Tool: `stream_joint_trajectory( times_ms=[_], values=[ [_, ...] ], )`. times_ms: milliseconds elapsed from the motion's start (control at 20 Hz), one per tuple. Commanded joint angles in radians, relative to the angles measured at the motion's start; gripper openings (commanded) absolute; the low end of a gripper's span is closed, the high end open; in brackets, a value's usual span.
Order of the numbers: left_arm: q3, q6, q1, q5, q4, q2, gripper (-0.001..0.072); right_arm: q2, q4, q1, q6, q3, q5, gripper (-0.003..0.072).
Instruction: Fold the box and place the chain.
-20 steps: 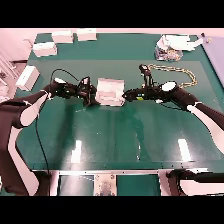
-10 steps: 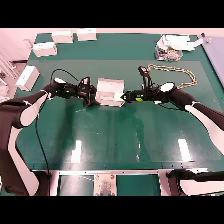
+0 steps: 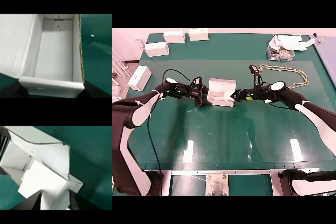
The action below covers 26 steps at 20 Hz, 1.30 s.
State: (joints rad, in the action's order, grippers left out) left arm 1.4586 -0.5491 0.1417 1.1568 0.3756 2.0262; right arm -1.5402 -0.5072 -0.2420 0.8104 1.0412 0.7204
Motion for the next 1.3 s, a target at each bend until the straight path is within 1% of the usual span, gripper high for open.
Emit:
stream_joint_trajectory(
  times_ms=[0,400,600,1000,1100,1250],
  values=[
    [0.000,-0.001,0.001,0.000,-0.001,0.001,0.0484,-0.001,0.010,-0.008,0.003,0.003,0.006,0.0412],
    [0.000,-0.001,0.001,0.006,-0.001,0.001,0.0484,-0.001,-0.011,-0.031,0.070,0.011,-0.013,0.0412],
    [0.000,-0.001,0.001,0.006,-0.001,0.001,0.0484,-0.001,-0.094,-0.031,0.182,0.011,-0.013,0.0412],
    [0.000,-0.001,0.001,0.006,-0.001,0.001,0.0484,-0.001,-0.112,-0.046,0.227,0.019,-0.017,0.0409],
    [0.000,-0.001,0.001,0.006,-0.001,0.001,0.0484,-0.001,-0.194,-0.056,0.311,0.043,-0.021,0.0407],
    [0.000,-0.001,0.001,0.006,-0.001,0.001,0.0485,-0.001,-0.396,-0.098,0.499,0.109,-0.021,0.0406]
  ],
)
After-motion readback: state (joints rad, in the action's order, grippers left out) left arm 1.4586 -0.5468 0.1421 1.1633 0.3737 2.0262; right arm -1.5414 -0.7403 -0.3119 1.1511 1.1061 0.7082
